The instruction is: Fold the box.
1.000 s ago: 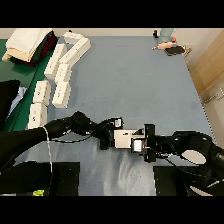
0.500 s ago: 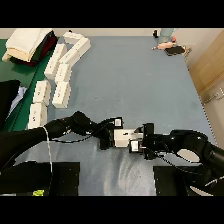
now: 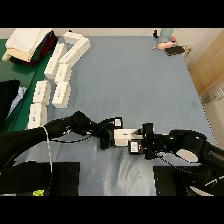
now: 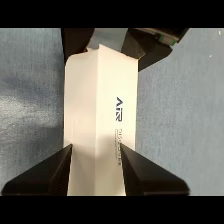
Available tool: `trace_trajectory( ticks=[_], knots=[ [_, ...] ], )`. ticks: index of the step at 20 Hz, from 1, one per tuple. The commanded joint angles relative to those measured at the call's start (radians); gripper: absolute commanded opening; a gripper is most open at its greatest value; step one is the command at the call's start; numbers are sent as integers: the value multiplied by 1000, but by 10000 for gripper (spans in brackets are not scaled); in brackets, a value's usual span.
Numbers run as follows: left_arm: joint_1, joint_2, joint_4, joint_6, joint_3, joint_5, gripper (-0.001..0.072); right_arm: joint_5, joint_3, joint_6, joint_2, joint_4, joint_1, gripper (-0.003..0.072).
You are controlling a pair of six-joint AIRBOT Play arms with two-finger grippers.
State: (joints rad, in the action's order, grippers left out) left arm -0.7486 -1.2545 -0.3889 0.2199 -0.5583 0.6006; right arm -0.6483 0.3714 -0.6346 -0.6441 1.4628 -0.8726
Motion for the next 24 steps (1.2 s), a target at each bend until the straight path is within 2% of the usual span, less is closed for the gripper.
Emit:
trace_trajectory(
  ticks=[1, 2, 4, 5, 13, 24],
  knots=[
    [1, 0, 0, -1, 0, 2, 529, 18, -1, 7, -18, 7, 0, 434],
    [1, 0, 0, -1, 0, 2, 529, 20, 0, 7, -16, 8, 0, 432],
    [1, 0, 0, -1, 0, 2, 529, 18, -1, 7, -17, 8, 0, 350],
    [1, 0, 0, -1, 0, 2, 529, 17, -1, 8, -19, 8, 0, 344],
    [1, 0, 0, -1, 0, 2, 529, 18, 2, 7, -27, 18, -1, 333],
    [1, 0, 0, -1, 0, 2, 529, 25, 3, 8, 53, 23, -2, 345]
  ],
)
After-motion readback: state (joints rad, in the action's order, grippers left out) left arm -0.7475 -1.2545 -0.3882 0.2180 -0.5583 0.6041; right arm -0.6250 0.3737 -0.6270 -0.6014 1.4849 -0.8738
